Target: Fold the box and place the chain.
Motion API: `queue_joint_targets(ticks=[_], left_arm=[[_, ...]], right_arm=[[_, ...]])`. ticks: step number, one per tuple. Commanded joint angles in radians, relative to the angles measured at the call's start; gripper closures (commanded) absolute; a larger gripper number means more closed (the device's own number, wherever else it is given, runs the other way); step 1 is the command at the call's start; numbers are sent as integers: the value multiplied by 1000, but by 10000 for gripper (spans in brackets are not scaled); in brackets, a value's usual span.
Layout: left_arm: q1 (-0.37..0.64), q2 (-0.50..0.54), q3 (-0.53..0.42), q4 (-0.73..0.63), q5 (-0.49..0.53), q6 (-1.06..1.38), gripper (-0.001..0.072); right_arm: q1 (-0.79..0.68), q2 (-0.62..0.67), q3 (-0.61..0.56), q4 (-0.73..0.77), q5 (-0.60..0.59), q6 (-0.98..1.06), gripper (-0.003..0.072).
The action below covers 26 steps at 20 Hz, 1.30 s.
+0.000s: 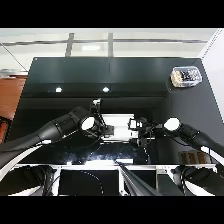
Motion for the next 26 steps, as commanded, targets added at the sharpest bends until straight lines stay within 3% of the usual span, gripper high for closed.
queue_joint_targets(ticks=[1, 5, 6, 12, 17, 26], left_arm=[[-14, -24, 27, 23, -26, -46, 319], [-14, -32, 27, 32, -25, -82, 325], [-14, -38, 29, 32, -26, -92, 364], [-13, -88, 98, 57, -74, -93, 370], [-13, -107, 99, 56, -77, -116, 419], [-14, -121, 99, 56, -68, -119, 428]], right_arm=[[0, -1, 0, 0, 0, 0, 230], [0, -1, 0, 0, 0, 0, 230], [0, 0, 0, 0, 0, 0, 230], [0, -1, 0, 0, 0, 0, 230], [0, -1, 0, 0, 0, 0, 230], [0, -1, 0, 0, 0, 0, 230]])
